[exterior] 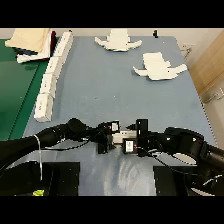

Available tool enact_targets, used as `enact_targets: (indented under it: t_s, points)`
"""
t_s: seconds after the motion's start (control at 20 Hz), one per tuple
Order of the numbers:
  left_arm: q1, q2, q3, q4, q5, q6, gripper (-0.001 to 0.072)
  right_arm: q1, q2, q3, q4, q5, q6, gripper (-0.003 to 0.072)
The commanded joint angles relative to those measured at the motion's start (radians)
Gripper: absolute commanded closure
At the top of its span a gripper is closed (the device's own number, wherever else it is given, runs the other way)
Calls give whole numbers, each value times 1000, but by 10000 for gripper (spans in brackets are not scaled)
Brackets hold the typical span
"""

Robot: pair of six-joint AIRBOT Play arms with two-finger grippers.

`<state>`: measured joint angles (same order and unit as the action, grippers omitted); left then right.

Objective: Fold the box.

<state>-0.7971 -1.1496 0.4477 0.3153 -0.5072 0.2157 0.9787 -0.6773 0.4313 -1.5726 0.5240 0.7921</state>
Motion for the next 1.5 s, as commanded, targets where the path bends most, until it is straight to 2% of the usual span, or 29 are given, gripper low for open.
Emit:
enact_targets:
  t_s: [0.0, 0.05, 0.25, 1.05, 1.15, 1.45]
  points:
    - [-1, 0, 0, 0, 0, 0, 255, 1, -19, 1, -3, -3, 1, 259]
    - [-1, 0, 0, 0, 0, 0, 255, 1, -30, 2, -3, -4, 1, 307]
    - [-1, 0, 0, 0, 0, 0, 255, 2, -53, 2, 17, -2, 0, 319]
    - [-1, 0, 0, 0, 0, 0, 255, 2, -51, 2, 112, 61, 0, 315]
    - [-1, 0, 0, 0, 0, 0, 255, 2, -50, 2, 127, 62, 0, 218]
    - [-1, 0, 0, 0, 0, 0, 255, 2, 12, 2, 139, 63, 0, 216]
